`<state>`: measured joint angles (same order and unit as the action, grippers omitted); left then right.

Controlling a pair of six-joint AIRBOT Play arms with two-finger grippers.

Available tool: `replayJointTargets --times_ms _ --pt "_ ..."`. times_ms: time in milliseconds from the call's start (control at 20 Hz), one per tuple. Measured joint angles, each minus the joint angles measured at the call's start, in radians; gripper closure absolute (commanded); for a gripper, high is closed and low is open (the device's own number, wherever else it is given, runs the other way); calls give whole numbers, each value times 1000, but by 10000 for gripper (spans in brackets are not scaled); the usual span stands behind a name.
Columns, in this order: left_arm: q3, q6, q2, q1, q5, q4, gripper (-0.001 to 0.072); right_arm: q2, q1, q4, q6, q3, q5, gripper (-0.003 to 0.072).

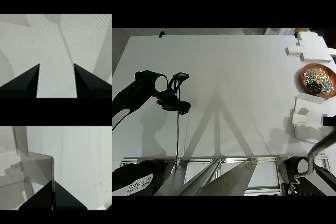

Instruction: Fold the box and place the chain.

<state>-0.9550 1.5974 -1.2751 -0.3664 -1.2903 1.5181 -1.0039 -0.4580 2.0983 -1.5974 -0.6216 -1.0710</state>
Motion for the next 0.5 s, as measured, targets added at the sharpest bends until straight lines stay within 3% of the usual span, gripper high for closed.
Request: replayJointTargets --times_ms 300,500 --pt "0 0 0 0 0 0 236 241 262 -478 134 22 -31 670" --pt "0 0 0 0 0 0 236 362 480 -665 163 110 5 670"
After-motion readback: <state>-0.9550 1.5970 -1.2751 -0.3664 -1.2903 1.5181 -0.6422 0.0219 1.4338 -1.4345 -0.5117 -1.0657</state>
